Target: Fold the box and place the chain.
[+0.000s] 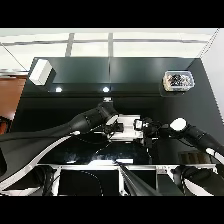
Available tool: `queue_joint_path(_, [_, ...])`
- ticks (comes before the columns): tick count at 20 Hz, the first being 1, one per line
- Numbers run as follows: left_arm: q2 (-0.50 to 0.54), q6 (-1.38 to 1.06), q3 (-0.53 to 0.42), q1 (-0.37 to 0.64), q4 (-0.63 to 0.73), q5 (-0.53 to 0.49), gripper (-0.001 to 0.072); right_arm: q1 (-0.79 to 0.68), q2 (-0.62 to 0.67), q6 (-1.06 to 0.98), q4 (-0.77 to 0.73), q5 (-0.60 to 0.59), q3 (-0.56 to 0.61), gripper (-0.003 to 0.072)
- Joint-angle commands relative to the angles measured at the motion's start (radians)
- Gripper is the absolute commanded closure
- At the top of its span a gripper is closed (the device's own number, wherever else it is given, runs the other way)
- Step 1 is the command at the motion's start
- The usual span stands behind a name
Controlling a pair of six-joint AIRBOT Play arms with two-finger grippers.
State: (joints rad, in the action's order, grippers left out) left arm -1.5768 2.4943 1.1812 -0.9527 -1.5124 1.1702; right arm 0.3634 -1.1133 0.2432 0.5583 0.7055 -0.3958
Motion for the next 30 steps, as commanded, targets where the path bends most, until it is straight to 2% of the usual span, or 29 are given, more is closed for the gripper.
queue_joint_path(1, [-0.001,0.003,0.001,0.001,0.003,-0.016,0.0646,0.0,-0.001,0.0,-0.001,0.0,0.001,0.0272])
queue_joint_path(2, [-0.001,0.004,0.002,0.001,0.003,-0.017,0.0457,0.0,-0.001,0.0,-0.001,0.0,0.001,0.0272])
queue_joint_path(3, [-0.001,0.004,0.002,0.001,0.003,-0.016,0.0314,0.0,-0.001,0.0,-0.001,0.0,0.001,0.0271])
queue_joint_path(5, [-0.001,0.004,0.002,0.001,0.003,-0.018,0.0303,0.0,-0.001,0.0,-0.001,0.0,0.001,0.0272])
queue_joint_path(7, [-0.001,0.004,0.002,0.001,0.003,-0.018,0.0313,0.0,-0.001,0.0,-0.001,0.0,0.001,0.0272])
queue_joint_path(9, [-0.001,0.0,0.001,0.001,0.002,-0.018,0.0396,0.0,-0.001,0.0,-0.001,0.0,0.001,0.0272])
queue_joint_path(10, [-0.001,0.0,0.001,0.001,0.002,-0.018,0.052,0.0,-0.001,0.0,-0.001,0.0,0.001,0.0272])
queue_joint_path(11, [-0.001,-0.005,0.001,0.001,0.002,-0.024,0.0678,0.0,-0.001,0.0,-0.001,-0.001,0.001,0.0272])
queue_joint_path(15, [-0.001,-0.039,0.001,0.001,0.003,-0.038,0.0683,0.0,0.0,-0.019,-0.001,-0.008,0.0,0.0266])
queue_joint_path(16, [-0.001,-0.042,0.001,0.001,0.006,-0.032,0.0683,0.0,0.002,-0.061,-0.001,-0.007,-0.004,0.0082])
queue_joint_path(17, [0.0,-0.045,0.001,0.001,0.006,-0.029,0.0683,-0.001,0.006,-0.091,0.009,0.001,-0.012,0.0018])
queue_joint_path(20, [0.0,-0.082,0.001,0.002,0.005,-0.021,0.0683,-0.001,0.047,-0.158,0.146,0.082,-0.044,0.0018])
queue_joint_path(23, [0.0,-0.09,0.001,0.003,-0.005,-0.016,0.0683,-0.005,0.11,-0.259,0.278,0.107,-0.049,0.0018])
queue_joint_path(30, [0.0,-0.09,0.001,0.003,-0.006,-0.041,0.0682,-0.025,0.138,-0.233,0.325,0.109,-0.037,0.0019])
